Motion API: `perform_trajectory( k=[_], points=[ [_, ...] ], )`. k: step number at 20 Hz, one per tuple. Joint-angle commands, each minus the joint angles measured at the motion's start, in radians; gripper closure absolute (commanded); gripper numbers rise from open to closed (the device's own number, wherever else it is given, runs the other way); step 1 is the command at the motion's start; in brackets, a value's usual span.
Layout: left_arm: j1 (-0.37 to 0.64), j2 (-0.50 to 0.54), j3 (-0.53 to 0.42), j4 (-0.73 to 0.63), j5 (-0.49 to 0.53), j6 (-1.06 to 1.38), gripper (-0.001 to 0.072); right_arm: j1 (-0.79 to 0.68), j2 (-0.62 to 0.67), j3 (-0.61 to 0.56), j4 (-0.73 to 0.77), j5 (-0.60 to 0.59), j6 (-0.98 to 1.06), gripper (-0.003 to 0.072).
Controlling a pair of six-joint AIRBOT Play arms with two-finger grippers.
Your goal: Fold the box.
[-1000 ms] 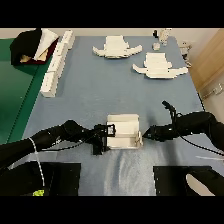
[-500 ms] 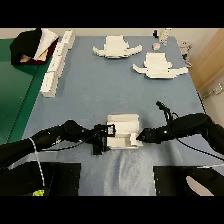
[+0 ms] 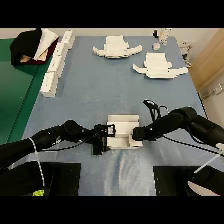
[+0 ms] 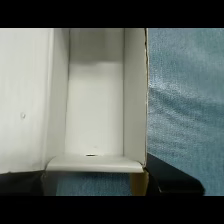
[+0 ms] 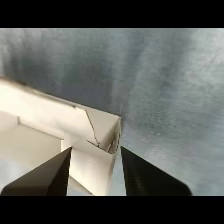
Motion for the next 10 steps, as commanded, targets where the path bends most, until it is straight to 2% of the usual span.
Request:
perform_trajectory(
  k=[1,4,10],
  points=[
    [0.000,0.001,0.001,0.000,0.000,0.000,0.0250,0.179,-0.093,0.116,-0.299,-0.062,0.341,0.0227],
    [0.000,0.001,0.001,0.000,0.000,0.000,0.0250,0.272,-0.187,0.193,-0.383,-0.141,0.460,0.0248],
    [0.000,0.001,0.001,0.000,0.000,0.000,0.0250,0.324,-0.282,0.217,-0.409,-0.148,0.626,0.0249]
  ],
)
